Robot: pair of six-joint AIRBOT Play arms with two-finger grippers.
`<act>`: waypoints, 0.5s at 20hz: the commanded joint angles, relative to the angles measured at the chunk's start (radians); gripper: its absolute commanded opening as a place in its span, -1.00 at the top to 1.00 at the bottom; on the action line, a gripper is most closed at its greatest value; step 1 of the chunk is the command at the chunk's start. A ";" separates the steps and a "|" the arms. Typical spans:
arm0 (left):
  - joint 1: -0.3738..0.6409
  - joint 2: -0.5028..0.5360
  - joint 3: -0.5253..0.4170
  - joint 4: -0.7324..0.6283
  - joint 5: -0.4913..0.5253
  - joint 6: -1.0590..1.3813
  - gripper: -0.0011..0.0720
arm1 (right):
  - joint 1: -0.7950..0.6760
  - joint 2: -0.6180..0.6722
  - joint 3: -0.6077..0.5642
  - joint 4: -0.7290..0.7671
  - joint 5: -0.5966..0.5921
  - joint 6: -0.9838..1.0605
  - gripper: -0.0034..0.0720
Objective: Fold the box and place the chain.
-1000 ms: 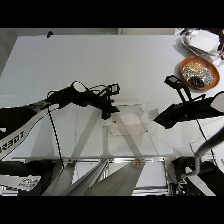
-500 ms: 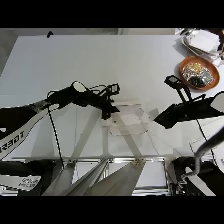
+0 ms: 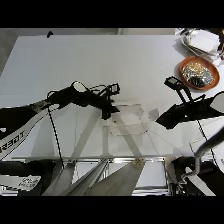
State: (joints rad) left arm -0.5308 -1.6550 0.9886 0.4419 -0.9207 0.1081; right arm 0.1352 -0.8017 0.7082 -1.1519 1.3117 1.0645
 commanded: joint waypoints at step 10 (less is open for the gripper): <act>-0.015 -0.007 0.080 0.121 -0.035 -0.007 0.97 | 0.000 0.001 0.001 -0.004 0.004 0.000 -0.14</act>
State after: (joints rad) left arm -0.5434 -1.6573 1.0557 0.5373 -0.9508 0.1024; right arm 0.1352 -0.8017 0.7082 -1.1561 1.3155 1.0645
